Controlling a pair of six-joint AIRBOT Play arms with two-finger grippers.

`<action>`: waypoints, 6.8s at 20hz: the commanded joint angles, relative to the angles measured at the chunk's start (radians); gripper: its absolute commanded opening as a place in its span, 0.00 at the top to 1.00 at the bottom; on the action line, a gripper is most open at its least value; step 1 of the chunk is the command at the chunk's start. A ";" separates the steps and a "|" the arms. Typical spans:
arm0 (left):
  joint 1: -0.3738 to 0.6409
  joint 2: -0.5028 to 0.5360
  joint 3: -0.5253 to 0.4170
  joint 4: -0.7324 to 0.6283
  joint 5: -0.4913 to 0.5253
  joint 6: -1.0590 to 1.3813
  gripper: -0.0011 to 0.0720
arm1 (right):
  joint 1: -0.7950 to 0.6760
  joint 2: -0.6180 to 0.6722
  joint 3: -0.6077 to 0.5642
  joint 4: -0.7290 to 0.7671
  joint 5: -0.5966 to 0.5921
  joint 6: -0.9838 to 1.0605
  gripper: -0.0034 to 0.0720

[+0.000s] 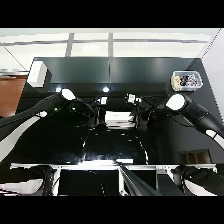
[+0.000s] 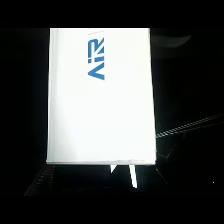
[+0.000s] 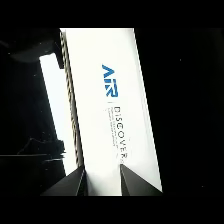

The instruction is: Fold the box and place the chain.

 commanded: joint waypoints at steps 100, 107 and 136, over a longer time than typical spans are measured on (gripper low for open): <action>-0.300 -0.062 0.263 0.230 0.021 -0.542 0.00 | -0.765 0.452 -0.051 0.156 0.359 0.809 0.94; -0.346 -0.118 0.262 0.339 0.083 -0.546 0.01 | -0.765 0.452 -0.051 0.156 0.340 0.809 0.94; 0.845 0.189 0.150 0.862 0.092 -1.574 0.49 | -0.765 0.452 -0.051 0.156 0.322 0.809 0.94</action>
